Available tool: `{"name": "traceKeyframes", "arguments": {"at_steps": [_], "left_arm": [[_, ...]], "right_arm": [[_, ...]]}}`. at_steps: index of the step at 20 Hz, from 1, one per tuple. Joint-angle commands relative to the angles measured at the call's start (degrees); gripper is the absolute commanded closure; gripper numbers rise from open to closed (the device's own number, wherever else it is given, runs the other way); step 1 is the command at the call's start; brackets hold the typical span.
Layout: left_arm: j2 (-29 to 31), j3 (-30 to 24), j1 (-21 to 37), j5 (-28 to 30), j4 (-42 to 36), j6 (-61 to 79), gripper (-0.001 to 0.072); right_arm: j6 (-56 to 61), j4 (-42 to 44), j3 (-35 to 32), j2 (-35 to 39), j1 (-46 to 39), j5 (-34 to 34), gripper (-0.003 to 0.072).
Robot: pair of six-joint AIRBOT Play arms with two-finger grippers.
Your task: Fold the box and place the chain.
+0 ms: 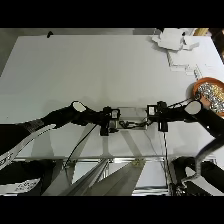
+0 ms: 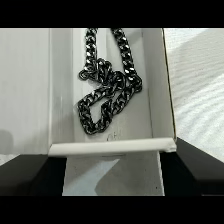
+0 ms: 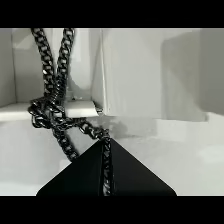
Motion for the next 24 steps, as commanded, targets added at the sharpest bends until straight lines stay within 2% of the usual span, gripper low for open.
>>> {"name": "traceKeyframes", "arguments": {"at_steps": [1,4,6,9,11,14,18,20,23,24], "left_arm": [[0.0,0.0,0.0,0.0,0.0,0.0,0.039],[0.0,0.0,0.0,0.0,0.0,0.0,0.039],[0.0,0.0,0.0,0.0,0.0,0.0,0.039],[0.0,0.0,0.0,0.0,0.0,0.0,0.039],[0.0,0.0,0.0,0.0,0.0,0.0,0.039],[0.0,0.0,0.0,0.0,0.0,0.0,0.039],[0.0,0.0,0.0,0.0,0.0,0.0,0.039],[0.0,0.0,0.0,0.0,0.0,0.0,0.039],[0.0,0.0,0.0,0.0,0.0,0.0,0.039],[0.0,0.0,0.0,0.0,0.0,0.0,0.039]], "right_arm": [[2.8,0.0,0.0,8.4,0.0,3.6,0.0667],[4.7,1.2,0.0,16.0,0.1,6.6,0.0667],[4.7,5.2,0.0,19.0,0.1,10.2,0.0667],[4.6,13.4,0.0,20.4,0.5,14.5,0.0667],[4.4,14.8,0.0,20.4,3.6,14.3,0.0667],[4.2,15.0,0.0,20.3,10.6,10.6,0.0667],[4.3,15.0,0.0,17.4,19.0,1.2,0.0667],[4.7,15.0,0.0,14.6,21.2,-2.9,0.0667],[4.7,15.2,0.0,10.5,21.5,-4.9,0.0664],[4.7,15.1,0.0,9.7,21.4,-5.4,0.0625]]}}
